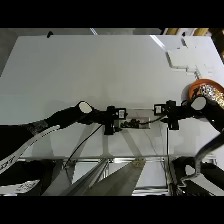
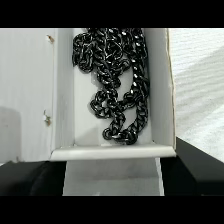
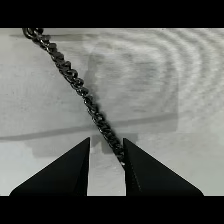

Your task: Fold the box and place the chain.

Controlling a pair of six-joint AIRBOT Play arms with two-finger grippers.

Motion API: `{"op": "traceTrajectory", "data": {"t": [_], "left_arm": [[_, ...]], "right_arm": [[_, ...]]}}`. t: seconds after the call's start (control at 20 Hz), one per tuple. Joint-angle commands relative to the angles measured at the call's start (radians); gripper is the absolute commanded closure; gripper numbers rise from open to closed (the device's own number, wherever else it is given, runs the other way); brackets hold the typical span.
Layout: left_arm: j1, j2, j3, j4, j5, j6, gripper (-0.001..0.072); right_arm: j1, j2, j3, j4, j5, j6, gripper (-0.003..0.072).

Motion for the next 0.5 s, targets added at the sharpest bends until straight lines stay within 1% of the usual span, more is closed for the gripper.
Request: {"op": "traceTrajectory", "data": {"t": [0.0,0.05,0.1,0.15,0.2,0.35,0.45], "left_arm": [[0.000,0.000,0.000,0.000,0.000,0.000,0.0491],[0.000,0.000,0.000,0.000,0.000,0.000,0.0491],[0.000,0.001,0.000,0.000,0.000,0.000,0.0491],[0.000,0.000,0.000,0.000,0.000,0.000,0.0491],[0.000,0.000,0.000,0.000,0.000,0.000,0.0491],[0.000,0.000,0.000,0.000,0.000,0.000,0.0491],[0.000,0.000,0.000,0.000,0.000,0.000,0.0491]], "right_arm": [[-0.001,-0.037,-0.001,-0.029,-0.018,-0.010,0.0475],[0.000,-0.043,-0.001,-0.030,-0.018,-0.010,0.0531],[0.000,-0.045,-0.001,-0.030,-0.018,-0.010,0.0542],[0.000,-0.045,-0.001,-0.030,-0.017,-0.009,0.0622],[0.000,-0.043,-0.001,-0.031,-0.003,-0.007,0.0667],[0.000,-0.002,-0.001,-0.031,0.061,0.004,0.0667],[0.000,0.067,-0.001,-0.020,0.110,0.051,0.0667]]}}
